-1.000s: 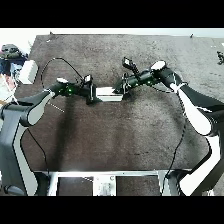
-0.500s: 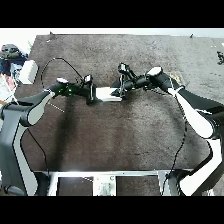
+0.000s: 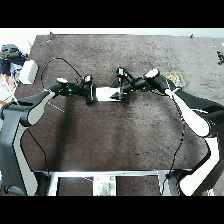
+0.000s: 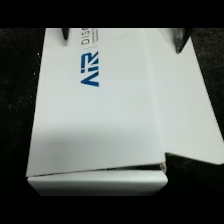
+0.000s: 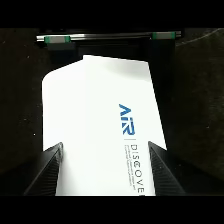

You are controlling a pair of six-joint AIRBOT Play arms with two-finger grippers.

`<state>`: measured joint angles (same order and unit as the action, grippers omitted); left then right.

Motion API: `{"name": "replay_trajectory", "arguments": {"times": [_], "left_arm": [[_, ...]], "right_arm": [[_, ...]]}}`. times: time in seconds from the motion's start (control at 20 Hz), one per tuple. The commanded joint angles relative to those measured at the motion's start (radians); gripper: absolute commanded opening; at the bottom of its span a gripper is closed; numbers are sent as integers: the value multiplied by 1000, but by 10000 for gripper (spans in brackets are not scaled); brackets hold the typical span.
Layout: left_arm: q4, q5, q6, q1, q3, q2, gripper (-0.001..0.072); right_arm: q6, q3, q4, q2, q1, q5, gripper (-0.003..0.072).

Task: Fold the box and place the chain.

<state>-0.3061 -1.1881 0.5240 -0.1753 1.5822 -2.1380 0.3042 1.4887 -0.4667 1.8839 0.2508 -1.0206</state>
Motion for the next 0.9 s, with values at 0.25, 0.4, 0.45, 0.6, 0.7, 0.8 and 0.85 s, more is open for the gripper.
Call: {"name": "replay_trajectory", "arguments": {"times": [0.25, 0.4, 0.45, 0.6, 0.7, 0.8, 0.85], "left_arm": [[0, 0, 0, 0, 1, 1, 466], [0, 0, 0, 0, 1, 1, 466], [0, 0, 0, 0, 1, 1, 466], [0, 0, 0, 0, 1, 1, 466], [0, 0, 0, 0, 1, 1, 466], [0, 0, 0, 0, 1, 1, 466], [0, -1, 0, 0, 1, 1, 466]], "right_arm": [[45, 1, 18, -35, 0, 55, 396], [47, 1, 18, -43, -1, 45, 398], [48, 1, 19, -43, -1, 45, 398], [48, 3, 19, -45, -1, 64, 398], [48, 3, 19, -54, -1, 79, 397], [48, 3, 19, -62, -1, 111, 396], [47, 3, 19, -62, -1, 126, 395]]}}
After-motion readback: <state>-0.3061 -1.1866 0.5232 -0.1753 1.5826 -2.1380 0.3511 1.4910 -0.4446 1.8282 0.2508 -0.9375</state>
